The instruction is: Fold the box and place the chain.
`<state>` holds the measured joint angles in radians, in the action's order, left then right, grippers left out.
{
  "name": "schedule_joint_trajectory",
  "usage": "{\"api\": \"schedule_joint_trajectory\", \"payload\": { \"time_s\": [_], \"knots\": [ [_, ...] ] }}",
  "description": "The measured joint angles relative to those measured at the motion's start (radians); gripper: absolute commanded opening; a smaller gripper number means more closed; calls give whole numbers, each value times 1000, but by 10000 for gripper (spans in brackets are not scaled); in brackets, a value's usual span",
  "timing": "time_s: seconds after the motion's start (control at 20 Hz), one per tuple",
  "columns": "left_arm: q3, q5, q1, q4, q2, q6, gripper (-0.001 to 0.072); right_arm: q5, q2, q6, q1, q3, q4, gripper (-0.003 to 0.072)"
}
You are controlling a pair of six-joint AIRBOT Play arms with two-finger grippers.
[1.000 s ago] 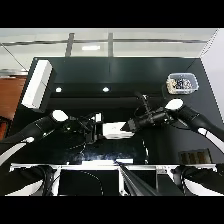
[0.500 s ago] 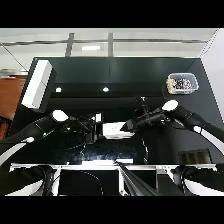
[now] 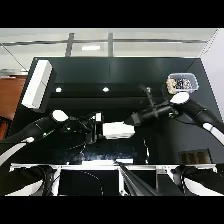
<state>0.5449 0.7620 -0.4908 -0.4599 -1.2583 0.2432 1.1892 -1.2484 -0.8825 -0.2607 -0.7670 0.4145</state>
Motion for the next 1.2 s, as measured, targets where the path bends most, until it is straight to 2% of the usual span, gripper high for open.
{"api": "schedule_joint_trajectory", "payload": {
  "time_s": [0.25,0.45,0.6,0.95,1.2],
  "knots": [
    [0,10,0,-58,68,-100,709,96,151,-32,153,-42,9,16],
    [23,100,3,-181,149,-256,706,151,225,-44,230,-49,51,17],
    [74,153,-33,-216,164,-384,705,155,244,-50,249,-51,65,18],
    [257,93,-177,-237,26,-576,706,135,254,-53,260,-52,76,18],
    [314,6,-275,-284,-46,-713,705,122,255,-52,289,-52,101,18]
  ]
}}
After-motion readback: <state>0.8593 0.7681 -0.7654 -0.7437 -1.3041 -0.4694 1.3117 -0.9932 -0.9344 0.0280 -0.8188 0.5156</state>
